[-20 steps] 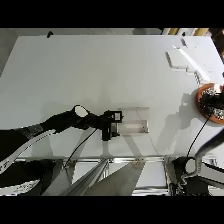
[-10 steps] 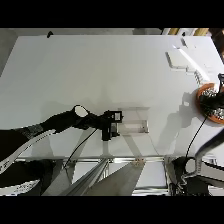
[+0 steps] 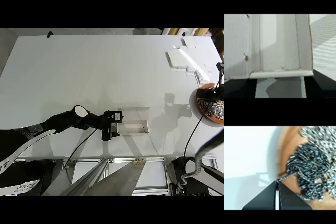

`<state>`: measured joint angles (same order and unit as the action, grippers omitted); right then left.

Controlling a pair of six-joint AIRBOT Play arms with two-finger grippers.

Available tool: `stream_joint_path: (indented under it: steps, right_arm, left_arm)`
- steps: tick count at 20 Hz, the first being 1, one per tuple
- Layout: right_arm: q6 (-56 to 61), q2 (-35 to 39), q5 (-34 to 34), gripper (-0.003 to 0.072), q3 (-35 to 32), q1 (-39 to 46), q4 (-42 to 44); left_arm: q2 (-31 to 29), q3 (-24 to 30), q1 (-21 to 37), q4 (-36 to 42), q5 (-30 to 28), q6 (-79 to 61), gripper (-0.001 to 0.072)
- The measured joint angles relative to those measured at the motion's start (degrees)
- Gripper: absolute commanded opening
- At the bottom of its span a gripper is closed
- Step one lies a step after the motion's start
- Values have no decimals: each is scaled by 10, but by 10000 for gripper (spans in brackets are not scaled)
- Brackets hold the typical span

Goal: Fold the box and place the chain.

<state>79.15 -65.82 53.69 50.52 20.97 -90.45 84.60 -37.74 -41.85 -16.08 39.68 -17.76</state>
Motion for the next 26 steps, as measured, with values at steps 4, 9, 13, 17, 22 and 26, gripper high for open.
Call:
stream_joint_path:
  steps: [4,9,13,17,22,26]
  right_arm:
    - [-10,106,55,13,0,-51,45]
    - [-32,240,128,13,0,-116,128]
    - [-61,301,185,13,0,-194,192]
    - [-74,323,227,13,0,-283,220]
    - [-75,330,230,14,-2,-396,244]
    - [-74,325,163,14,-16,-493,264]
  left_arm:
    - [0,0,0,0,0,0,167]
    - [0,0,0,0,0,0,167]
    - [0,0,0,0,0,0,168]
    - [0,0,0,0,0,0,167]
    - [0,0,0,0,0,0,167]
    - [0,0,0,0,0,0,168]
